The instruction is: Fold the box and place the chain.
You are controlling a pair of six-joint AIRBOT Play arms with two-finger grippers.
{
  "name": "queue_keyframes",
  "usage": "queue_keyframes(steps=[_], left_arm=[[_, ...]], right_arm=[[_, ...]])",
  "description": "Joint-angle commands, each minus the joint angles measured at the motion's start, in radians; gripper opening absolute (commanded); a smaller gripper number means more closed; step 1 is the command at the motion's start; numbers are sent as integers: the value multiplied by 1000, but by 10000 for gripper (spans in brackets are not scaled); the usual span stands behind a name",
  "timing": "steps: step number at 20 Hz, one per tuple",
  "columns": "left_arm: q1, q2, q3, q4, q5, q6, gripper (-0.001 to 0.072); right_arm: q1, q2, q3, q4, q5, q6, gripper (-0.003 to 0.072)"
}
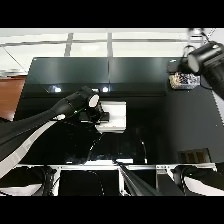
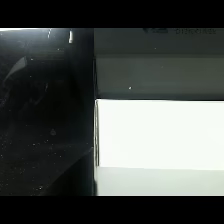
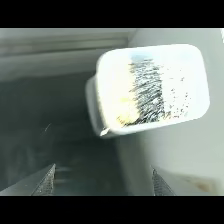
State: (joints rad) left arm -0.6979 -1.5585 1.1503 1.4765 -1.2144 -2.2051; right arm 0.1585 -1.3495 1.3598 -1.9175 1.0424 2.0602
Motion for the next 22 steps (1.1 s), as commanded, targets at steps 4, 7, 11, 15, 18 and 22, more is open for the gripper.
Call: queue_keyframes(steps=[4, 7, 11, 15, 18, 22], left_arm=[[8, 0, 0, 1, 3, 2, 26], [8, 0, 0, 0, 1, 2, 26], [8, 0, 0, 0, 2, 2, 26], [8, 0, 0, 0, 1, 2, 26], [8, 0, 0, 0, 1, 2, 26], [8, 0, 0, 0, 2, 2, 26]], right_arm=[[-343, -348, 259, 494, 13, 150, 720], [-370, -505, 423, 573, 119, 196, 720], [-370, -562, 447, 655, 32, 275, 604], [-375, -584, 447, 651, 37, 292, 604], [-375, -602, 447, 653, 37, 292, 604], [-375, -613, 447, 634, 31, 288, 578]])
